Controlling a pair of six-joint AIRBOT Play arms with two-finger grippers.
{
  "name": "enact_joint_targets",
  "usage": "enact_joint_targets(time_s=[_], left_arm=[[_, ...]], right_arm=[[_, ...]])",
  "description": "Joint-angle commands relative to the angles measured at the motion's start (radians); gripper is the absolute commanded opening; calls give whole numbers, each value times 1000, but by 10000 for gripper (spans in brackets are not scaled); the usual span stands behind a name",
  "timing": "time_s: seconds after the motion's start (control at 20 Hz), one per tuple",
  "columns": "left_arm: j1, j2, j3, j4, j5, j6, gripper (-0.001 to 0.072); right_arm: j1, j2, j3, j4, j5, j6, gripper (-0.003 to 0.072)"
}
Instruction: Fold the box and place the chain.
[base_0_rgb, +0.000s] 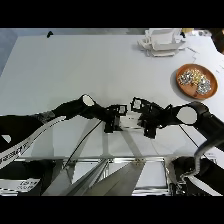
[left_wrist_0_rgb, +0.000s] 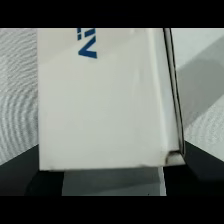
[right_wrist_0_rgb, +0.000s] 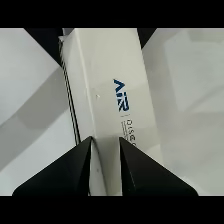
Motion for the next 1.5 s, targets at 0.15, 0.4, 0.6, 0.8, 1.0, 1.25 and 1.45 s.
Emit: enact_joint_targets(time_s=[0.15, 0.4, 0.6, 0.8, 1.0, 1.25, 1.45], left_arm=[[0, 0, 1, -3, -1, -6, 10], [0, 0, 1, -3, -1, -6, 10], [0, 0, 1, -3, -1, -6, 10], [0, 0, 1, -3, -1, -6, 10], [0, 0, 1, -3, 0, -6, 10], [0, 0, 1, -3, -1, -6, 10], [0, 0, 1, -3, -1, -6, 10]], right_arm=[[1, 0, -13, 42, 38, -3, 289], [1, 6, -13, 107, 41, -5, 300], [1, 39, -13, 175, 43, -14, 300], [0, 38, -13, 175, -8, 0, 20], [0, -3, -14, 172, -47, 39, 19], [1, -45, -14, 172, 16, 43, 19], [1, -48, -24, 172, 25, 42, 18]])
